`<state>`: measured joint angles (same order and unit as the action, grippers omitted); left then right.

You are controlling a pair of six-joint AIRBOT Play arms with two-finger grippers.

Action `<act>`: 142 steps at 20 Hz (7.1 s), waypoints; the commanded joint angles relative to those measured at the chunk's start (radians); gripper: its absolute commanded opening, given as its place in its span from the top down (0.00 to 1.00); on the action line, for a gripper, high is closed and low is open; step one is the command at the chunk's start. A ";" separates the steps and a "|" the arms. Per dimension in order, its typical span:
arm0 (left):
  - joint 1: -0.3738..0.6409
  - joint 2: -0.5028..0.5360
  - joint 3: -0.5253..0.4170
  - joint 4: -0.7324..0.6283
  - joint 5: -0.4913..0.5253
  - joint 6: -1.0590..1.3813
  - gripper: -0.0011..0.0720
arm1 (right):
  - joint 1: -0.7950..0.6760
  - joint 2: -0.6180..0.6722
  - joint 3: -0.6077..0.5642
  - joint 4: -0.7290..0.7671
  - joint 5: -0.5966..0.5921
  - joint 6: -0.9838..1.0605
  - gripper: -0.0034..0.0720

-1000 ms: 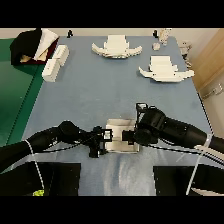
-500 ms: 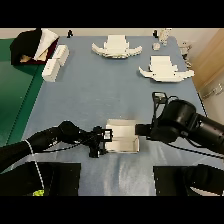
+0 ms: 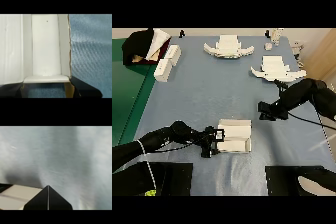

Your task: Fold the box.

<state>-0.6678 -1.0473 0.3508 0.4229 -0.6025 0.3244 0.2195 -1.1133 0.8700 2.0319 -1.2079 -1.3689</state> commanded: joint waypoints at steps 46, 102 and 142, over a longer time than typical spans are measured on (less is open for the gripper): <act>0.000 0.000 0.000 0.000 0.000 0.000 0.37 | 0.622 0.249 -0.330 0.126 0.446 -1.403 0.29; 0.000 0.000 0.000 0.000 0.000 0.000 0.36 | 0.628 0.420 -0.511 0.081 0.768 -1.425 0.42; 0.000 0.000 0.000 0.000 0.000 0.000 0.37 | 0.629 0.461 -0.512 0.235 0.711 -1.402 0.19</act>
<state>-0.6670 -1.0473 0.3508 0.4232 -0.6041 0.3256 0.8501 -0.6910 0.3573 2.2566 -0.4976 -2.7937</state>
